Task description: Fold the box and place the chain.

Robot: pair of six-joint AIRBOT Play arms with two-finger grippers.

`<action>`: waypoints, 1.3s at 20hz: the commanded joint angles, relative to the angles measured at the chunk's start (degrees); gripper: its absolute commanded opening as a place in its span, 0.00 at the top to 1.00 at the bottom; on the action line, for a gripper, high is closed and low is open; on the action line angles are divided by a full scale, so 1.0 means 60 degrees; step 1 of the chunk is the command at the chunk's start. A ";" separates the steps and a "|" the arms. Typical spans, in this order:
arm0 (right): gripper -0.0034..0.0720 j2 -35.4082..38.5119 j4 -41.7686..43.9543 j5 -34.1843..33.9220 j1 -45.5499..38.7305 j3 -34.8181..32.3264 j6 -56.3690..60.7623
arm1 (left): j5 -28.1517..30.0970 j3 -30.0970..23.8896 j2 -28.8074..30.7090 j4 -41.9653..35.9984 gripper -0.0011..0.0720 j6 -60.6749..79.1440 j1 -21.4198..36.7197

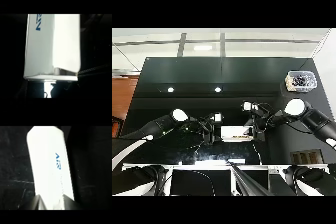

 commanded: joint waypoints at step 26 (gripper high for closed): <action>0.70 0.0259 -0.0506 0.0277 0.0055 -0.0113 0.0903 | -0.0015 0.0000 0.0000 0.0004 0.32 0.0004 -0.0004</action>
